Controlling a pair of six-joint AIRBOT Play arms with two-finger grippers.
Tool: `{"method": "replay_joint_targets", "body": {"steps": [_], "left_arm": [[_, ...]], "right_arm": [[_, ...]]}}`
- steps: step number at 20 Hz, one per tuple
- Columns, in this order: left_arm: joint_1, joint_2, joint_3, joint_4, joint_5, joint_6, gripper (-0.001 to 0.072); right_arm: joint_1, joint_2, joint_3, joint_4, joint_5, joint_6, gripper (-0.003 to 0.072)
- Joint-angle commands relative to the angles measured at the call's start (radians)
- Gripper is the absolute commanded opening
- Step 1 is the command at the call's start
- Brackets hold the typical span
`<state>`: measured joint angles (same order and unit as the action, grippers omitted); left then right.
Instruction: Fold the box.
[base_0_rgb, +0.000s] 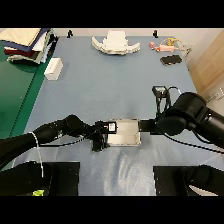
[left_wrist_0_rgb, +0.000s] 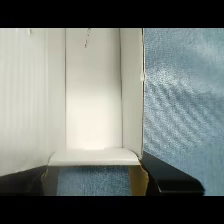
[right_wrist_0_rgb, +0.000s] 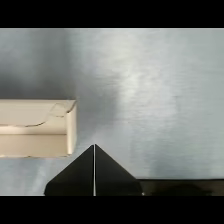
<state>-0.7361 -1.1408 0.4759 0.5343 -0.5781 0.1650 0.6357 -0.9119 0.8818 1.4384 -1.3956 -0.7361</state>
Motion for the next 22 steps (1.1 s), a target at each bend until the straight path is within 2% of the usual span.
{"method": "replay_joint_targets", "body": {"steps": [1, 3, 5, 8, 10, 13, 17, 22], "left_arm": [[0.000, 0.000, 0.001, 0.000, 0.000, 0.000, 0.0472], [0.000, 0.000, 0.001, 0.000, 0.000, 0.000, 0.0472], [0.000, 0.000, 0.001, 0.000, 0.000, 0.000, 0.0472], [0.000, 0.000, 0.001, 0.000, 0.000, 0.000, 0.0472], [0.000, 0.000, 0.001, 0.000, 0.000, 0.000, 0.0472], [0.000, 0.000, 0.001, 0.000, 0.000, 0.000, 0.0472], [0.000, 0.000, 0.001, 0.000, 0.000, 0.000, 0.0472], [0.000, 0.000, 0.001, 0.000, -0.001, 0.000, 0.0472]], "right_arm": [[-0.142, 0.002, -0.022, 0.006, -0.006, -0.150, 0.0003], [-0.261, -0.035, -0.058, 0.098, 0.068, -0.282, 0.0003], [-0.392, -0.092, -0.082, 0.261, 0.156, -0.454, 0.0003], [-0.581, -0.215, -0.083, 0.587, 0.212, -0.752, 0.0003], [-0.669, -0.307, -0.072, 0.815, 0.197, -0.959, 0.0003], [-0.699, -0.437, -0.020, 1.041, 0.074, -1.183, 0.0003], [-0.647, -0.523, 0.061, 1.089, -0.075, -1.296, 0.0003], [-0.573, -0.511, 0.066, 1.057, -0.103, -1.396, 0.0003]]}}
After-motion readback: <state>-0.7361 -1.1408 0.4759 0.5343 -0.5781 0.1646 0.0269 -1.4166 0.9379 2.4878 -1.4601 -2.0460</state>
